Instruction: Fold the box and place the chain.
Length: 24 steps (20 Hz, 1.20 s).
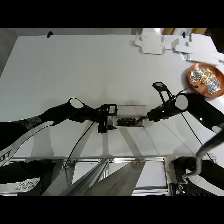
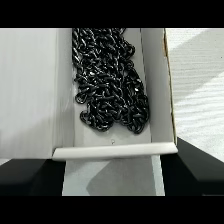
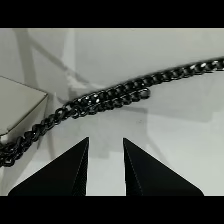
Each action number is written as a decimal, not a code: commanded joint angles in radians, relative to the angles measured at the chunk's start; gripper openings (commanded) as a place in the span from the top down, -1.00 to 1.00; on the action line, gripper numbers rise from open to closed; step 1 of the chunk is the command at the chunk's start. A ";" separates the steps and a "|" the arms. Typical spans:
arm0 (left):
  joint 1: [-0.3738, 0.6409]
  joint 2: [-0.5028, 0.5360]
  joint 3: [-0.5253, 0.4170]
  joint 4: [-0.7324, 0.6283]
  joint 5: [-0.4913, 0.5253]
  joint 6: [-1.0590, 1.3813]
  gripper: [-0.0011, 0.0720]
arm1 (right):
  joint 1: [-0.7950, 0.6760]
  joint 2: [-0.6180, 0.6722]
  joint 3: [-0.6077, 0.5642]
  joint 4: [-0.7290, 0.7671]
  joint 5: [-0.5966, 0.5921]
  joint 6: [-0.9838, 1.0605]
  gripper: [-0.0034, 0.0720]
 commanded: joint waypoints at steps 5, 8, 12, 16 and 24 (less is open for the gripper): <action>0.001 0.000 0.000 0.000 0.000 0.000 0.40 | -0.048 -0.016 -0.001 0.010 0.037 -0.716 0.33; 0.001 0.000 0.000 0.000 0.000 0.000 0.40 | -0.062 -0.016 -0.001 0.055 0.072 -0.980 0.32; 0.001 0.000 0.000 0.000 0.000 0.000 0.40 | -0.062 -0.017 -0.001 0.280 0.056 -1.315 0.32; 0.001 0.000 0.000 0.000 0.000 0.000 0.40 | -0.071 -0.017 -0.004 0.295 0.030 -1.337 0.32; 0.000 0.000 0.000 0.000 0.000 0.000 0.40 | -0.090 -0.049 -0.028 0.295 -0.041 -1.337 0.34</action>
